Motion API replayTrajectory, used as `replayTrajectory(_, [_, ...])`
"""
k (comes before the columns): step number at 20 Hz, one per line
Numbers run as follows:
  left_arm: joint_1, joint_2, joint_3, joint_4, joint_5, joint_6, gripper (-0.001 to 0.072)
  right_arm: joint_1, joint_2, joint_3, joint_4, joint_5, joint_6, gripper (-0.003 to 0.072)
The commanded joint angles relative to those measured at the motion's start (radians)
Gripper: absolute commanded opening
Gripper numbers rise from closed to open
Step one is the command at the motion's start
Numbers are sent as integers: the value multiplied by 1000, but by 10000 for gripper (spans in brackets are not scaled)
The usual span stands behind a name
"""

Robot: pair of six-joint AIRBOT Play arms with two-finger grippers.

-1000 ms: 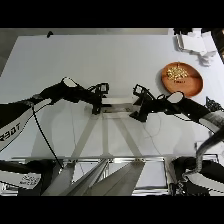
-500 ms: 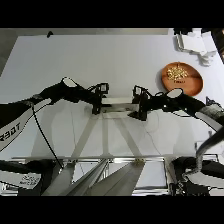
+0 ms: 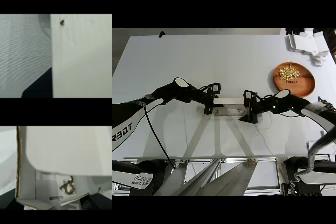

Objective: Fold the box and place the chain.

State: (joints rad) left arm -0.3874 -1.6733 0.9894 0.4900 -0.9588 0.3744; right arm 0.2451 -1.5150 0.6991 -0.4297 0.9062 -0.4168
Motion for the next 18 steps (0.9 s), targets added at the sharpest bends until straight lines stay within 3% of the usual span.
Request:
replayTrajectory(1, [-1,0,0,0,1,0,6,3,-19,1,65,32,-93,666])
replayTrajectory(5, [-1,0,0,0,1,0,6,3,-19,1,64,32,-93,641])
replayTrajectory(6, [-1,0,0,0,1,0,6,3,-19,1,64,32,-93,602])
replayTrajectory(8, [-1,0,0,0,1,0,6,3,-19,1,64,32,-93,448])
replayTrajectory(18, [-1,0,0,0,1,0,6,3,-19,1,64,55,-89,448])
